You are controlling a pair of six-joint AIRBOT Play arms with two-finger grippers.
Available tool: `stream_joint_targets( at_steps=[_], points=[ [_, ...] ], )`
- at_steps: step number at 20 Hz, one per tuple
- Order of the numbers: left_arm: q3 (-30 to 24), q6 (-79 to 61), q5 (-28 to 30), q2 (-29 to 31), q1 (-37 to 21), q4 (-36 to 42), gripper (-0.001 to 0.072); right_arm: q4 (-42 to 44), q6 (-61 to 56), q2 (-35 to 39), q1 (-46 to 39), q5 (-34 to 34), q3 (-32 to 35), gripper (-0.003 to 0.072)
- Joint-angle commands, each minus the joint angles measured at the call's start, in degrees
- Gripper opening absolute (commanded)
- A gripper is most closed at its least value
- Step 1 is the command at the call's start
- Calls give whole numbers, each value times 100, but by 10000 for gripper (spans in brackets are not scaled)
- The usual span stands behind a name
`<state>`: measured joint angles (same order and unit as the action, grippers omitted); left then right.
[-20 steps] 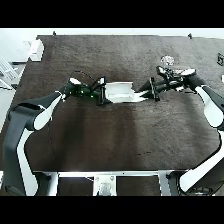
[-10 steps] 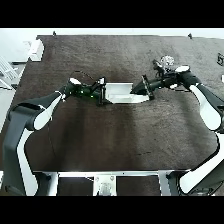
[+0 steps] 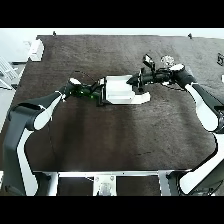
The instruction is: Fold the box and place the chain.
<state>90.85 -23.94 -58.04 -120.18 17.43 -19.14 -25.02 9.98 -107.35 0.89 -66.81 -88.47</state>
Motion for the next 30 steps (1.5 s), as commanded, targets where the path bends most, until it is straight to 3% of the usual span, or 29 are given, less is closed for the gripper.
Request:
stream_joint_targets(
  at_steps=[1, 12, 18, 25, 30],
  points=[
    [0, -7, -66, 2, 0, 4, 473, -376, -254, -15, 15, 634, -17, 9],
    [0, -9, -142, 2, 0, 7, 473, -1174, -439, -350, 328, 428, -15, 9],
    [0, -9, -142, 2, 0, 4, 473, -1165, -439, -293, 339, 426, -24, 10],
    [0, -9, -142, 2, 0, 4, 474, -1128, -669, 804, 164, 417, 48, 9],
    [0, -9, -142, 2, 0, 4, 474, -1338, -592, 1714, -179, 542, 1067, 8]
  ],
)
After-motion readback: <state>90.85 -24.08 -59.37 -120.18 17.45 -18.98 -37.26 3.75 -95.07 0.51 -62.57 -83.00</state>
